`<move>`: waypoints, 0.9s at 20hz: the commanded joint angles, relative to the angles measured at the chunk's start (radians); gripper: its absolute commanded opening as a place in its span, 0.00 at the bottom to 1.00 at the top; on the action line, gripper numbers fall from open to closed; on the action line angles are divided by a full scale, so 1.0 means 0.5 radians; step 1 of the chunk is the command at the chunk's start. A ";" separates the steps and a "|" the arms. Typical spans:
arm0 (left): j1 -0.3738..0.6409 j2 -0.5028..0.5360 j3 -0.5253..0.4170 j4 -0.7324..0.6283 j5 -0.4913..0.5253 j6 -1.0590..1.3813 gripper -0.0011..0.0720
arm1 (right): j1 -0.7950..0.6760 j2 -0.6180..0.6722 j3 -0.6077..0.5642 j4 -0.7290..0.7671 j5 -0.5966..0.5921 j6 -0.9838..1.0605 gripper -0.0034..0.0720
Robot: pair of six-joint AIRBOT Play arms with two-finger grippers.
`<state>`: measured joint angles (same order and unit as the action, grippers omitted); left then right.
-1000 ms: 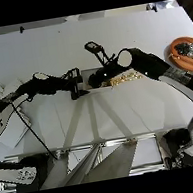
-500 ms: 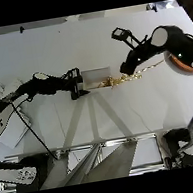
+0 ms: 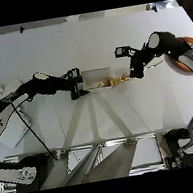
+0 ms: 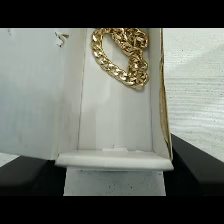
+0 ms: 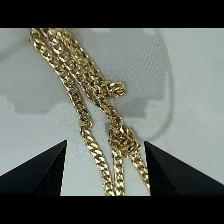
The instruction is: Fold the box and place the chain.
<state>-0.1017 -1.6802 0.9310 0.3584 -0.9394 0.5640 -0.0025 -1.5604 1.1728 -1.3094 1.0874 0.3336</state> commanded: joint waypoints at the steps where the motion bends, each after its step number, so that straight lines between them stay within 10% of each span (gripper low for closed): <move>1: 0.001 0.001 0.000 0.001 0.001 0.000 0.48 | 0.014 -0.146 0.000 -0.008 -0.008 -0.146 0.76; 5: 0.001 0.001 0.000 0.000 0.001 0.000 0.48 | 0.083 -0.227 0.000 -0.044 -0.005 -0.134 0.68; 8: 0.001 0.001 0.000 0.001 0.001 0.000 0.48 | 0.139 -0.229 0.000 -0.208 -0.001 0.002 0.10; 18: 0.001 0.001 0.000 0.001 0.000 0.000 0.48 | 0.385 0.175 0.005 -0.094 0.032 0.566 0.06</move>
<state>-0.1017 -1.6802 0.9310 0.3584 -0.9394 0.5640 0.1509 -1.5475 1.1728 -1.4082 1.1149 0.5617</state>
